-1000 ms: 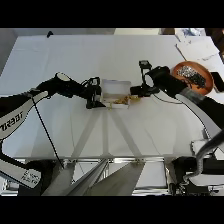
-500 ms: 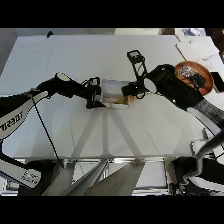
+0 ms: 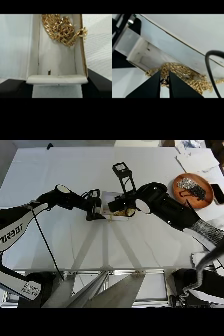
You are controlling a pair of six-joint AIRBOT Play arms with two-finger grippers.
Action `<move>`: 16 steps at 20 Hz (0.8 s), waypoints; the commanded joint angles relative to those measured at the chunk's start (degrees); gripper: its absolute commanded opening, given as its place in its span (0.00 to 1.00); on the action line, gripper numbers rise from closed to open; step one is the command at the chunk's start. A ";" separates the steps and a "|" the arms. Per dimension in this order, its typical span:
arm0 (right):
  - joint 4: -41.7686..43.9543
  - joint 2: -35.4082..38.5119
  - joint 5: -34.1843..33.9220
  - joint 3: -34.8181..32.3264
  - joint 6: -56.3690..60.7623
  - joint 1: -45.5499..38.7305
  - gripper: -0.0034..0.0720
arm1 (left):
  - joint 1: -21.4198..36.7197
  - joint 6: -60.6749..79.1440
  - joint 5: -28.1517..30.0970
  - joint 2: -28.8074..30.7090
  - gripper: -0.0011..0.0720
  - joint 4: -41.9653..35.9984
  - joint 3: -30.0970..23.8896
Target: Fold the box and place the chain.
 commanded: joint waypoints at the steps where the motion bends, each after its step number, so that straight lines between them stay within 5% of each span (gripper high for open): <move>1: 3.61 -1.20 -3.15 0.09 -0.04 0.48 0.06 | 0.04 0.02 0.02 0.04 0.32 0.02 0.02; 11: 5.79 -8.11 -6.60 0.15 -0.24 1.53 0.06 | 0.04 0.02 0.02 0.04 0.32 0.02 0.02; 12: 5.81 -8.13 -6.54 0.15 -1.92 1.53 0.11 | 0.04 0.02 0.02 0.04 0.32 0.02 0.02; 14: 5.84 -7.52 -5.77 0.17 -4.81 1.53 0.36 | 0.04 0.02 0.02 0.04 0.32 0.02 0.02; 16: 5.42 -5.81 -3.50 0.20 -8.31 1.22 0.36 | 0.04 0.02 0.02 0.04 0.32 0.02 0.02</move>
